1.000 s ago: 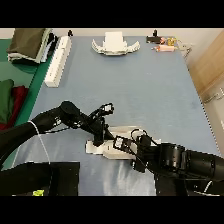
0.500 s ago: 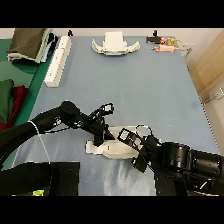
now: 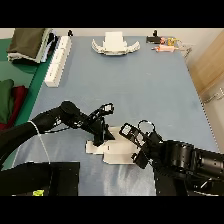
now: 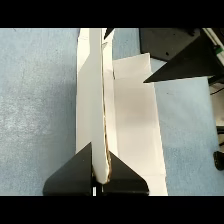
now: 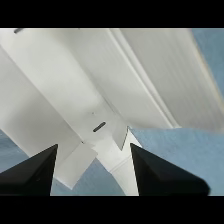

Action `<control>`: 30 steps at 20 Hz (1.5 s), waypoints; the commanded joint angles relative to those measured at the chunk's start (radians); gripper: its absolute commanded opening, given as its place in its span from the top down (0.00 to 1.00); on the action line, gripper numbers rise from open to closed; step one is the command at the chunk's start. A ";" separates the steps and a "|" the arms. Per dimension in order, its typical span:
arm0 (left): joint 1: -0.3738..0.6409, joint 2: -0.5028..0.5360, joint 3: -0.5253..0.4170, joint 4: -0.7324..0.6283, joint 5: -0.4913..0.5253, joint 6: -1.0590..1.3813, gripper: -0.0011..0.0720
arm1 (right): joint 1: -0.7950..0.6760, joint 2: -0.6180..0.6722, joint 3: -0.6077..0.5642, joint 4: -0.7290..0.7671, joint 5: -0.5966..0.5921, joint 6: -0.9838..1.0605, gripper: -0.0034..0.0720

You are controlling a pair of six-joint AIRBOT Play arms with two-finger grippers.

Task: Fold the box.

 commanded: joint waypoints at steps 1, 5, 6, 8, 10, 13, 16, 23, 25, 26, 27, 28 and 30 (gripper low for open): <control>0.000 0.000 0.000 0.000 0.001 0.000 0.96 | 0.000 0.001 0.002 -0.037 -0.024 0.024 0.01; 0.000 0.000 0.000 0.000 0.001 0.000 0.96 | 0.002 0.001 0.002 -0.033 -0.020 -0.019 0.01; 0.000 0.000 0.000 0.000 0.001 0.000 0.96 | 0.013 0.002 0.002 -0.015 -0.014 -0.086 0.01; 0.000 0.000 0.000 0.000 0.001 0.000 0.96 | 0.051 0.012 -0.019 0.042 -0.006 -0.183 0.01; 0.000 0.000 0.000 0.000 0.001 0.000 0.96 | 0.112 0.051 -0.074 0.053 0.002 -0.194 0.01; 0.000 0.000 0.000 0.000 0.001 0.000 0.96 | 0.209 0.122 -0.177 0.032 0.108 -0.195 0.01; 0.000 0.000 0.000 0.000 0.001 0.000 0.96 | 0.209 0.106 -0.211 -0.064 0.147 -0.128 0.01; 0.000 0.000 0.000 0.000 0.001 0.000 0.96 | 0.200 0.084 -0.161 -0.253 0.149 0.178 0.01; 0.000 0.000 0.000 0.000 0.001 0.000 0.96 | 0.200 0.084 -0.150 -0.253 0.130 0.222 0.01; 0.000 0.000 0.000 0.000 0.001 0.000 0.96 | 0.199 0.084 -0.148 -0.254 0.113 0.254 0.01; 0.000 0.000 0.000 0.000 0.001 0.000 0.96 | 0.199 0.084 -0.147 -0.254 0.097 0.281 0.01; 0.000 0.000 0.000 0.000 0.001 0.000 0.96 | 0.199 0.084 -0.147 -0.254 0.082 0.302 0.01; 0.000 0.000 0.000 0.000 0.001 0.000 0.96 | 0.197 0.084 -0.147 -0.256 0.050 0.337 0.01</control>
